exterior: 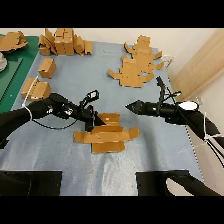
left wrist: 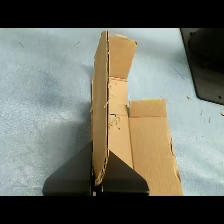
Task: Fold the box.
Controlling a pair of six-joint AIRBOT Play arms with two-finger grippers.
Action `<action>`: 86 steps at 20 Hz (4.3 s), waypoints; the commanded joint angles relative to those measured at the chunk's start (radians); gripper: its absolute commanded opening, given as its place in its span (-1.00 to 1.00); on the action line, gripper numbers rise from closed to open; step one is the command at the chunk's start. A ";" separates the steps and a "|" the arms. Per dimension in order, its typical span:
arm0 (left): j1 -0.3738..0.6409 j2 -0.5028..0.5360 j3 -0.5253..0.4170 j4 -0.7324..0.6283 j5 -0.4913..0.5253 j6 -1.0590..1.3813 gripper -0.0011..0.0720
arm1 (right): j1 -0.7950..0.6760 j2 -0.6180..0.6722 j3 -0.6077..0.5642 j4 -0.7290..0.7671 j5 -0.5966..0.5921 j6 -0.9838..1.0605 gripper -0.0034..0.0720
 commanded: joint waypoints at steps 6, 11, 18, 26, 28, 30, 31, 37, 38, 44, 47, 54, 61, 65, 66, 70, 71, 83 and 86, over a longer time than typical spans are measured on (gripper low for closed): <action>0.000 -0.001 0.001 0.002 -0.066 0.072 -0.94 | 0.001 -0.001 0.000 -0.005 0.010 -0.001 -0.70; -0.001 -0.001 0.001 -0.005 -0.116 0.119 -0.94 | 0.001 -0.001 0.000 -0.005 0.010 -0.001 -0.70; -0.001 -0.001 0.001 -0.001 -0.068 0.130 -0.94 | 0.001 -0.001 0.000 -0.005 0.009 -0.001 -0.70; -0.001 -0.032 0.001 0.002 -0.092 0.119 -0.94 | 0.001 -0.001 0.000 -0.005 0.010 -0.001 -0.70; 0.000 -0.032 0.001 0.002 -0.089 0.119 -0.94 | 0.001 -0.001 0.000 -0.006 0.010 -0.002 -0.70; 0.000 -0.032 0.001 0.002 -0.088 0.119 -0.94 | 0.001 0.000 0.000 -0.006 0.010 -0.002 -0.70; 0.000 -0.032 0.001 0.002 -0.088 0.119 -0.94 | 0.001 0.002 0.000 -0.006 0.010 -0.016 -0.92; -0.001 -0.032 0.001 0.001 -0.088 0.120 -0.94 | 0.000 0.199 0.000 -0.190 0.008 0.033 -0.91; -0.001 -0.032 0.001 0.000 -0.088 0.120 -0.94 | 0.003 0.253 0.000 -0.317 0.010 0.113 -0.90; -0.001 -0.032 0.001 -0.002 -0.088 0.120 -0.94 | 0.289 0.642 -0.061 -0.755 0.115 0.402 -0.91; -0.001 -0.032 0.001 -0.002 -0.088 0.120 -0.94 | 0.535 0.782 -0.196 -0.785 0.109 0.571 -0.91; -0.001 -0.032 0.001 -0.002 -0.089 0.120 -0.94 | 1.014 0.588 -0.309 -1.316 -0.141 0.492 -0.90; -0.001 -0.032 0.001 -0.002 -0.089 0.120 -0.94 | 1.164 0.266 -0.304 -1.313 -0.372 0.433 0.26; -0.001 -0.032 0.001 -0.002 -0.088 0.120 -0.94 | 1.141 0.191 -0.304 -1.381 -0.402 0.437 0.26; -0.001 -0.032 0.001 -0.002 -0.089 0.120 -0.94 | 1.125 0.175 -0.304 -1.393 -0.403 0.437 0.26; -0.001 -0.032 0.001 -0.002 -0.089 0.120 -0.94 | 1.041 0.151 -0.304 -1.436 -0.426 0.509 0.26; -0.001 -0.032 0.001 -0.002 -0.089 0.120 -0.94 | 1.018 0.151 -0.303 -1.441 -0.439 0.526 0.26; -0.001 -0.032 0.001 -0.002 -0.089 0.120 -0.94 | 0.983 0.217 -0.225 -1.413 -0.330 0.560 0.26; -0.001 -0.032 0.001 -0.002 -0.089 0.120 -0.94 | 0.983 0.191 -0.225 -1.416 -0.331 0.559 0.98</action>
